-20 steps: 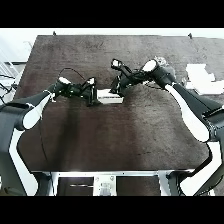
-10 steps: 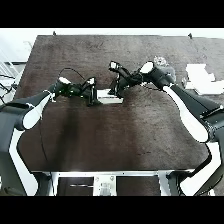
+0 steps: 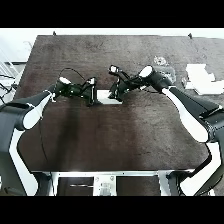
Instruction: Fold the box and place the chain.
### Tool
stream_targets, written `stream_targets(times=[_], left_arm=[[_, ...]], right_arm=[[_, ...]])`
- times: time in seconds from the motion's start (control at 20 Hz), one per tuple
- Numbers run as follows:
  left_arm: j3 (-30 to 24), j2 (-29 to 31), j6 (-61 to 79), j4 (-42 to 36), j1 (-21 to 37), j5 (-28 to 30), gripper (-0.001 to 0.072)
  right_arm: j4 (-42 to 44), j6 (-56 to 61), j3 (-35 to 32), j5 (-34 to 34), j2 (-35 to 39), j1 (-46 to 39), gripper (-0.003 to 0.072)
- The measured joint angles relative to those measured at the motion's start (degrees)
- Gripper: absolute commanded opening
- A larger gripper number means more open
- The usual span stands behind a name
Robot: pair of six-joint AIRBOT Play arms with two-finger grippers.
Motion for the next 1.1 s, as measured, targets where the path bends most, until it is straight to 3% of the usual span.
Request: stream_targets(times=[0.45,0.5,0.65,1.1], left_arm=[[0.0,0.0,0.0,-0.02,0.0,-0.09,0.0421],[0.0,0.0,0.0,-0.04,0.0,-0.09,0.0421],[0.0,0.0,0.0,-0.02,0.0,-0.04,0.0421],[0.0,-0.02,-0.02,-0.04,0.0,0.17,0.0421]], right_arm=[[5.79,-1.18,-0.33,1.22,0.33,-1.42,0.0432],[6.99,-1.46,-0.33,1.75,0.37,-1.64,0.0361],[9.38,-1.81,-0.37,2.29,0.42,-2.51,0.0],[9.27,3.04,-2.05,2.8,-2.75,-3.1,0.0003]])
